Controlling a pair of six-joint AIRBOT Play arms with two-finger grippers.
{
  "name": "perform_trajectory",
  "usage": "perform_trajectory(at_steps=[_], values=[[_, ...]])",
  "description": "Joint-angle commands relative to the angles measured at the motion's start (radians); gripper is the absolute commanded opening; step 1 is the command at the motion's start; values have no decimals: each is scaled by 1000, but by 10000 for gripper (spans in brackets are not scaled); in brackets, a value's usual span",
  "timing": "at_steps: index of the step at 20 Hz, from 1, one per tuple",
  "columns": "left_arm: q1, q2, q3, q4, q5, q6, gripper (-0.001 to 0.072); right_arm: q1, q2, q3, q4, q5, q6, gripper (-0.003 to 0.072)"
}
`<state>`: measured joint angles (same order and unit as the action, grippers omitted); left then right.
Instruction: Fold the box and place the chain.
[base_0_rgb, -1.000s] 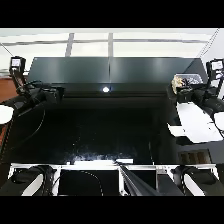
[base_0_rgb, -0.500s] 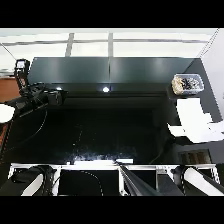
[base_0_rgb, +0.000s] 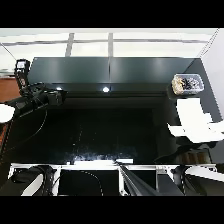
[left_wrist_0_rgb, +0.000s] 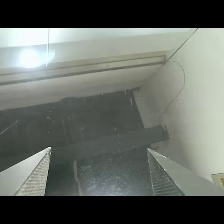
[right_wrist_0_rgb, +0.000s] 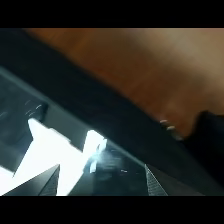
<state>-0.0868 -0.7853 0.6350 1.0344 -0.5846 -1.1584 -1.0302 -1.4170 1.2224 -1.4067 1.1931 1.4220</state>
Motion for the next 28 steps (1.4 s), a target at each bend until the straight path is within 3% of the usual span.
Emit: perform_trajectory(at_steps=[1,5,14,15,17,18,19,20,21,22,28], values=[[0,-1,0,0,1,3,708,-84,-88,55,313,90,-306,632],[1,-1,0,0,1,3,708,-114,-214,84,411,256,-438,632],[0,-1,0,0,0,2,708,-108,-306,122,427,314,-544,625],[0,-1,0,0,0,2,708,-102,-307,132,427,294,-545,543],[0,-1,0,-14,0,2,708,-87,-308,145,429,261,-559,475],[0,-1,0,-26,0,2,708,-75,-309,148,427,260,-571,331],[0,-1,0,-26,0,2,708,-66,-309,148,426,257,-578,136],[0,-1,0,-26,0,2,708,-58,-309,148,427,258,-607,54],[0,-1,0,-26,0,2,708,-53,-309,148,427,259,-616,62],[0,-1,0,-26,0,2,708,-47,-309,148,427,266,-620,8],[0,-1,0,-30,0,2,708,-2,-296,131,523,348,-606,10]])
